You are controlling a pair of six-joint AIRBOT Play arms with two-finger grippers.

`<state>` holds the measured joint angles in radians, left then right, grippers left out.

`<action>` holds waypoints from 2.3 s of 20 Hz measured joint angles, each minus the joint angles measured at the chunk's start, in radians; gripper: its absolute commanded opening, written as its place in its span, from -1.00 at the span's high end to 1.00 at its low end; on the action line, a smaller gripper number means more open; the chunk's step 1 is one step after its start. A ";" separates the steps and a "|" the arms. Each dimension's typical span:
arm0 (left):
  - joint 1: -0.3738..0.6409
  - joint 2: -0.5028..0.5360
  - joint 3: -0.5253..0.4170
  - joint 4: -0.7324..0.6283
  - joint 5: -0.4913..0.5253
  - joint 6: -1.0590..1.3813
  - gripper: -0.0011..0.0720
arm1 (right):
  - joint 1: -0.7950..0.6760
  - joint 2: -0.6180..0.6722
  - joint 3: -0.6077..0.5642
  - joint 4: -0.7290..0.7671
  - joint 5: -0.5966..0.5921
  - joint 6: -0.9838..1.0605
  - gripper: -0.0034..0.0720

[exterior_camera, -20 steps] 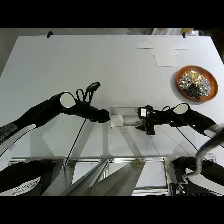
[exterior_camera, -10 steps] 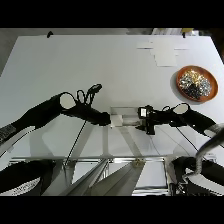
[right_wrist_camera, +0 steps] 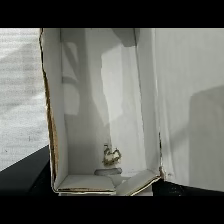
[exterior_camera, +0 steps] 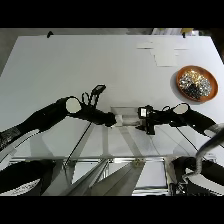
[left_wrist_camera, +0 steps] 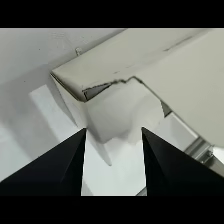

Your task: Fold the box and place the chain.

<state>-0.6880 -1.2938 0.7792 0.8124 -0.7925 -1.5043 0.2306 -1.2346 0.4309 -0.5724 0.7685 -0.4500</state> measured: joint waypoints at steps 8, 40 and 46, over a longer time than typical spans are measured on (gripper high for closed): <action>-0.074 -0.069 0.099 0.193 0.011 -0.301 -0.11 | 0.000 0.000 0.000 0.000 0.000 0.000 0.19; -0.201 -0.358 0.443 0.556 -0.349 -0.953 0.82 | 0.000 0.000 0.000 0.000 0.001 0.000 0.19; -0.210 -0.367 0.441 0.560 -0.352 -0.934 0.94 | 0.000 0.000 0.000 0.000 0.001 0.000 0.19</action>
<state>-0.8982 -1.6608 1.2201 1.3724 -1.1450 -2.4386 0.2306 -1.2346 0.4309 -0.5720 0.7696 -0.4503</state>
